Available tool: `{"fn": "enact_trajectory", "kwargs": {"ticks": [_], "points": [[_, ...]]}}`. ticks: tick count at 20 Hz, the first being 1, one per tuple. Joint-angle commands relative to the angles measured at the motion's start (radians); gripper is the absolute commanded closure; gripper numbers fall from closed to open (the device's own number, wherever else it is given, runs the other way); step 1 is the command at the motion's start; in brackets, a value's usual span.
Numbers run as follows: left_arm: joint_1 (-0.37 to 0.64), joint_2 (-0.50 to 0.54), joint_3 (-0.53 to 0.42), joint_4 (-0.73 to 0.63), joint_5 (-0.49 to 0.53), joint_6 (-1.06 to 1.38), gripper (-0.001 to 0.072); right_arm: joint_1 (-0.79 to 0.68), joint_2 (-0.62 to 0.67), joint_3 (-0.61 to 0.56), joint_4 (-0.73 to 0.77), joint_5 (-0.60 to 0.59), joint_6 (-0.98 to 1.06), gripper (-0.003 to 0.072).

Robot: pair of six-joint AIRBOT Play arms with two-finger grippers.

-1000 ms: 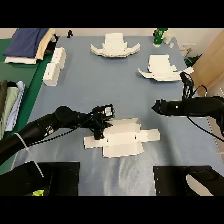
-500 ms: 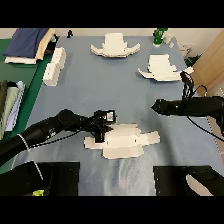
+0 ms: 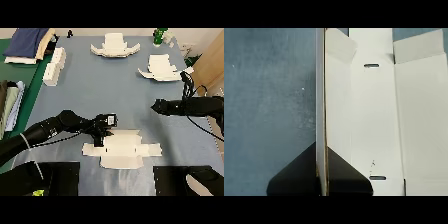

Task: Fold the box.

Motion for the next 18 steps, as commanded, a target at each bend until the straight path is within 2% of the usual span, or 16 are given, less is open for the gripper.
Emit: {"fn": "enact_trajectory", "kwargs": {"ticks": [1, 2, 6, 9, 12, 15, 18], "points": [[0.000, 0.087, 0.005, -0.005, 0.147, 0.077, 0.0695, 0.000, 0.001, 0.000, 0.004, 0.000, 0.000, 0.0550], [0.000, 0.124, 0.005, -0.005, 0.184, 0.100, 0.0695, 0.000, 0.001, 0.000, 0.004, 0.000, 0.000, 0.0550], [-0.053, 0.172, -0.024, -0.005, 0.166, 0.101, 0.0697, 0.000, 0.005, 0.000, 0.023, 0.002, 0.000, 0.0550], [-0.126, 0.156, -0.097, -0.005, 0.241, 0.089, 0.0697, 0.000, 0.005, 0.000, 0.035, 0.002, 0.000, 0.0550], [-0.143, 0.121, -0.144, -0.005, 0.261, 0.089, 0.0696, 0.000, 0.005, 0.000, 0.037, 0.001, 0.000, 0.0550], [-0.142, 0.074, -0.149, -0.006, 0.261, 0.082, 0.0695, 0.000, 0.005, 0.000, 0.038, 0.001, 0.000, 0.0550], [-0.142, 0.071, -0.149, -0.005, 0.261, 0.081, 0.0695, 0.000, 0.005, 0.000, 0.038, 0.000, 0.000, 0.0550]]}}
